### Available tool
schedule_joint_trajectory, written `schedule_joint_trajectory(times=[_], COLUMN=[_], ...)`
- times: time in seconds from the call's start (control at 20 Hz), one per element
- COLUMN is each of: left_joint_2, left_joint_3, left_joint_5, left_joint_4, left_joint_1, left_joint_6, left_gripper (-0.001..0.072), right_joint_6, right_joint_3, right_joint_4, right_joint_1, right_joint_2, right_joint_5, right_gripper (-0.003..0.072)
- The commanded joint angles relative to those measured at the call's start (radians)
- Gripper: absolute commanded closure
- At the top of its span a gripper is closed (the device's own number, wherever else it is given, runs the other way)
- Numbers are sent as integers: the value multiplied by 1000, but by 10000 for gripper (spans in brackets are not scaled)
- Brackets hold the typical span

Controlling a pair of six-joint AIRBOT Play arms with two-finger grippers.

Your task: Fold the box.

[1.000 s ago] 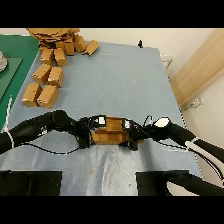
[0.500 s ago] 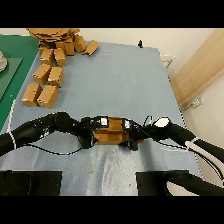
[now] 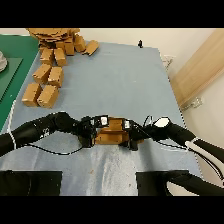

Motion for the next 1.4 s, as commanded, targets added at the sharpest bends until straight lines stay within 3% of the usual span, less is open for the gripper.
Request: schedule_joint_trajectory(times=[0.0,0.2,0.4,0.5,0.6,0.8,0.85,0.9,0.95,1.35], left_joint_2=[0,0,24,30,30,29,29,29,29,29], left_joint_3=[1,0,0,1,7,33,36,37,37,38], left_joint_5=[-6,-8,-65,-87,-78,-70,-70,-77,-90,-168], left_joint_4=[0,28,227,220,210,209,209,210,210,209], left_joint_1=[0,6,72,67,30,-25,-25,-25,-25,-25], left_joint_6=[-5,-25,-115,-113,-113,-121,-143,-152,-150,-151], left_gripper=[606,602,566,7,63,64,96,322,384,382], right_joint_6=[0,0,0,0,0,0,0,0,0,0], right_joint_3=[0,0,0,0,0,0,0,0,0,0], right_joint_4=[0,0,0,0,0,0,0,0,0,0], right_joint_1=[0,0,0,0,0,0,0,0,0,0], right_joint_2=[1,1,1,1,1,1,1,1,1,1], right_joint_5=[0,0,0,0,0,0,0,0,0,0], right_gripper=[144,144,144,145,144,144,144,144,144,144])
